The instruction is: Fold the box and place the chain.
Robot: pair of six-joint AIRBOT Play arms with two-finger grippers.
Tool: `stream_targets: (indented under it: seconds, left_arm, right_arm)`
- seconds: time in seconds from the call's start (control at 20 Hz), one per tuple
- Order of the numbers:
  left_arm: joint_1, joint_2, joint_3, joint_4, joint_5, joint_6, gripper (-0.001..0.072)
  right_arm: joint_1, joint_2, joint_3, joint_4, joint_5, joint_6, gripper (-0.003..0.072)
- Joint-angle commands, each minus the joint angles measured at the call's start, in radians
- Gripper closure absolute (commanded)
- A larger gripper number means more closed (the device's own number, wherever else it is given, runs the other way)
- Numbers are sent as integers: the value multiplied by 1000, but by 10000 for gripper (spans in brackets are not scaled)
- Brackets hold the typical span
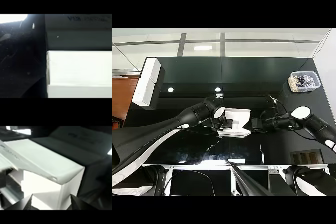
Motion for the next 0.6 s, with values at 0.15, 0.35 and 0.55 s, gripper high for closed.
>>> stream_targets:
  seconds: [0.15, 0.35, 0.55]
  left_arm:
    - [1, -1, 1, 0, 0, 0, 685]
    - [1, -1, 1, 0, 0, 0, 685]
    - [1, -1, 1, 0, 0, 0, 685]
  right_arm:
    - [190, -5, 117, -360, -90, 415, 131]
    - [271, -35, 167, -507, -81, 577, 132]
    - [364, -132, 277, -664, -21, 709, 212]
